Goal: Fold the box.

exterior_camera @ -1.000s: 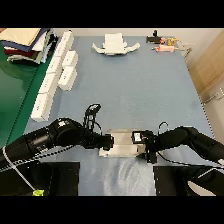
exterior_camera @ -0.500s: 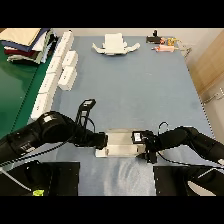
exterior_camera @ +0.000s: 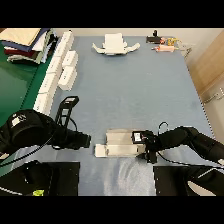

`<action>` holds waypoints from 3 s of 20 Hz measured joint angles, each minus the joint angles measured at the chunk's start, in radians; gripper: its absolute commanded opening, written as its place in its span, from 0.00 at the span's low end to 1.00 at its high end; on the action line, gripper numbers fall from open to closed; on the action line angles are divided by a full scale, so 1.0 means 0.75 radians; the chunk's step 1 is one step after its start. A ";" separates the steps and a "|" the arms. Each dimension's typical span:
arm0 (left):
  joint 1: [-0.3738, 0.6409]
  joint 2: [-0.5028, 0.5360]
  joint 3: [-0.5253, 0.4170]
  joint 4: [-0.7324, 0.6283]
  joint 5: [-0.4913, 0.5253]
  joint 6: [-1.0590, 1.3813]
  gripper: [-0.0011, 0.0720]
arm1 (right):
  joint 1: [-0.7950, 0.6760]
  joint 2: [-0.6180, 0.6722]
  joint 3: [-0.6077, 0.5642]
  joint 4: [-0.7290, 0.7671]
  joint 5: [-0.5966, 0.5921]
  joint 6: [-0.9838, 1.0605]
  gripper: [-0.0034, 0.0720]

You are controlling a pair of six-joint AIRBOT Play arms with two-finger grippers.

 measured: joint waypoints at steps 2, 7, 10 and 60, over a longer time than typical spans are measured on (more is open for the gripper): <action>0.043 0.023 -0.014 0.028 -0.072 -0.042 0.03 | 0.000 0.000 0.000 0.000 0.000 0.001 0.74; 0.151 0.046 -0.135 -0.030 -0.036 -0.079 0.03 | 0.001 0.000 0.000 0.000 0.000 0.001 0.74; 0.172 0.049 -0.259 -0.163 0.100 -0.053 0.03 | 0.001 0.000 0.000 0.000 0.000 0.000 0.74; 0.006 -0.226 -0.367 -0.577 0.754 0.194 0.50 | 0.001 0.000 0.000 0.000 0.000 0.000 0.74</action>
